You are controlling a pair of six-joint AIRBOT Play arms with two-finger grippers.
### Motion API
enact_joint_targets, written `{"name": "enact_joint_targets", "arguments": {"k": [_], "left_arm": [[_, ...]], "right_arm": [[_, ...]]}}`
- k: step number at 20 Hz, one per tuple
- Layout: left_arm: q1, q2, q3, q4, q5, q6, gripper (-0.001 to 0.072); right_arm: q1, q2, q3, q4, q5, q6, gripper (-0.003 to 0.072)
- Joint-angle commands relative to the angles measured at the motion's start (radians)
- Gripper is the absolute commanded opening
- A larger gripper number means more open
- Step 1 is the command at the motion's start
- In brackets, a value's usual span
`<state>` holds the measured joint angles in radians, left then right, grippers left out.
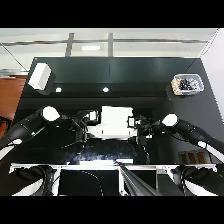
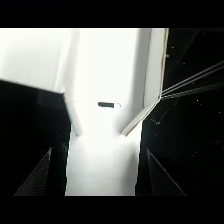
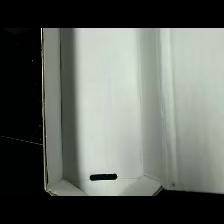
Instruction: Fold the box and place the chain.
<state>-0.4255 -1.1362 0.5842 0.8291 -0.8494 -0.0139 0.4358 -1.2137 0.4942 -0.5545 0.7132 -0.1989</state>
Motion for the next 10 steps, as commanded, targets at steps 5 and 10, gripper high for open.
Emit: {"name": "enact_joint_targets", "arguments": {"k": [5, 10], "left_arm": [[-0.098, -0.025, 0.001, -0.033, 0.087, 0.018, 0.0455], [-0.099, -0.025, 0.001, -0.035, 0.083, 0.018, 0.0253]], "right_arm": [[0.0, -0.001, 0.0, 0.0, 0.0, 0.0, 0.0323], [0.0, -0.001, 0.0, 0.0, 0.0, 0.0, 0.0323]]}}
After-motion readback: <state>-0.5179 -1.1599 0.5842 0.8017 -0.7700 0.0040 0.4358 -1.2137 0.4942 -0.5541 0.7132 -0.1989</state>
